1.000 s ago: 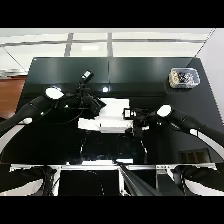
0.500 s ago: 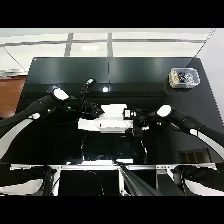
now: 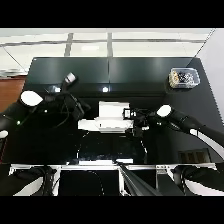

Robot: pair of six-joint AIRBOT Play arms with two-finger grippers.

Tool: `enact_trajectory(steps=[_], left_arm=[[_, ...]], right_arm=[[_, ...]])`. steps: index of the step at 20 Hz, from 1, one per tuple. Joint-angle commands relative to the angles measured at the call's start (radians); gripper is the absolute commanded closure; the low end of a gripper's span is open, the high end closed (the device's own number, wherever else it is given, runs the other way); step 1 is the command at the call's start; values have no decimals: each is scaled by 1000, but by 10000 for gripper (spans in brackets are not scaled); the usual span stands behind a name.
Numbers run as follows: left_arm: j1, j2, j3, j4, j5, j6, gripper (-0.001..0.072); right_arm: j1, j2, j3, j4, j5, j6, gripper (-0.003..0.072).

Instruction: Fold the box and place the chain.

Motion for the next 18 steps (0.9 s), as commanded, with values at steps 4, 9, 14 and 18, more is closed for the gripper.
enact_trajectory(steps=[4, 9, 14, 18], left_arm=[[-55, -29, -104, 24, 58, 613, 6], [-69, -157, -66, 10, 26, 656, 8], [-84, -162, -63, -11, -12, 660, 18], [-84, -162, -61, -76, -5, 662, 245]], right_arm=[[0, 0, 0, 0, 0, 1, 256], [0, 0, 0, 0, 0, 0, 256], [0, 0, 0, 0, 0, 1, 256], [0, 0, 0, 0, 0, 1, 256]])
